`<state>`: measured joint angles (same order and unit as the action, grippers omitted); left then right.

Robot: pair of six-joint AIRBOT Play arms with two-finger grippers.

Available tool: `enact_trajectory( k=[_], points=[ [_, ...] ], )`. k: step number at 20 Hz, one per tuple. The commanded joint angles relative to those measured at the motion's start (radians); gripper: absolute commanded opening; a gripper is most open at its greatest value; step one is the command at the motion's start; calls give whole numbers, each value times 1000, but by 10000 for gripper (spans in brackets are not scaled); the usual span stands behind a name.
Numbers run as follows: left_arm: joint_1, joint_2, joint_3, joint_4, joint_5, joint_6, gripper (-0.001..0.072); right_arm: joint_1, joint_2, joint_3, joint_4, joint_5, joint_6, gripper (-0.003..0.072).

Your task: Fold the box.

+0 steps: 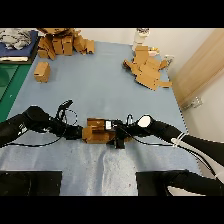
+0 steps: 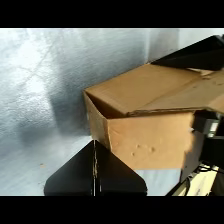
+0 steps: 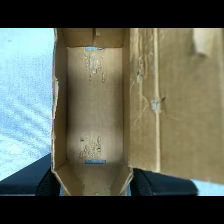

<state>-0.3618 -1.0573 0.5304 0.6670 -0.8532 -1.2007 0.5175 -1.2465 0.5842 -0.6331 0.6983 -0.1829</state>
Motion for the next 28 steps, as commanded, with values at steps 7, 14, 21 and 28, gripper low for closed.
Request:
enact_trajectory(
  k=[7, 14, 21, 28],
  points=[
    [0, 10, 10, -16, 2, 52, 13, 0, 0, 0, 0, 0, 0, 505],
    [1, 16, 48, 21, -14, 48, 303, 0, 0, 0, 0, 0, 0, 505],
    [27, 50, 105, 261, -145, -128, 301, 0, 0, 0, -19, 0, 0, 505],
    [-1, 59, 106, 139, -96, -82, 303, 0, 0, 0, -22, 0, 0, 505]
  ],
)
